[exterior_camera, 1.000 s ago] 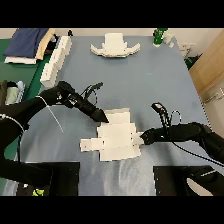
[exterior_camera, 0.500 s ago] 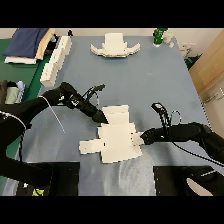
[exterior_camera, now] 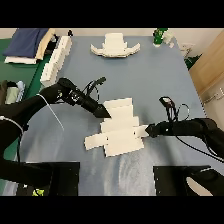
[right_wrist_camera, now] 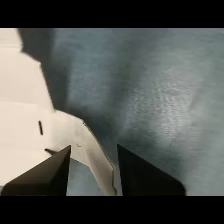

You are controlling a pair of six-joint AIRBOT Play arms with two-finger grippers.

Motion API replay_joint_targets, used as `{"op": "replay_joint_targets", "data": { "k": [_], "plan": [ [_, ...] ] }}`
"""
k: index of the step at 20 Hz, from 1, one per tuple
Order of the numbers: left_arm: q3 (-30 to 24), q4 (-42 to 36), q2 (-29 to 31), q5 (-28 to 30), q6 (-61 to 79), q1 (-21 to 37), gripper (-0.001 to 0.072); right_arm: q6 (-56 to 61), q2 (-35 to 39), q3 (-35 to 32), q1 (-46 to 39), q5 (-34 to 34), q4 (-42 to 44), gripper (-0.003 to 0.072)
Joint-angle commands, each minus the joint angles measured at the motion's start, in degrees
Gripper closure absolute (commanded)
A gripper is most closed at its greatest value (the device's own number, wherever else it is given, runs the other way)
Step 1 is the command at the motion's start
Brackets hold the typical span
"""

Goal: Fold the box.

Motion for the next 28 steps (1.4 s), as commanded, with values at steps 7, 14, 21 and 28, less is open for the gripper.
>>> {"op": "replay_joint_targets", "data": {
  "k": [7,14,21,28],
  "plan": [
    [-0.5,3.7,6.1,13.7,11.3,-7.0,0.0702,13.8,2.8,5.6,-2.6,-0.4,0.9,0.0243],
    [-14.3,3.0,18.6,24.8,26.2,-12.3,0.0700,18.0,15.2,7.3,-2.6,-2.9,-0.4,0.0409],
    [-18.2,1.9,13.5,30.0,27.9,-15.2,0.0698,18.0,11.5,7.3,-2.5,-3.0,2.0,0.0436],
    [-18.1,1.2,15.8,26.9,28.9,-15.1,0.0698,17.7,11.3,7.2,-2.5,-3.3,2.0,0.0555]
  ]
}}
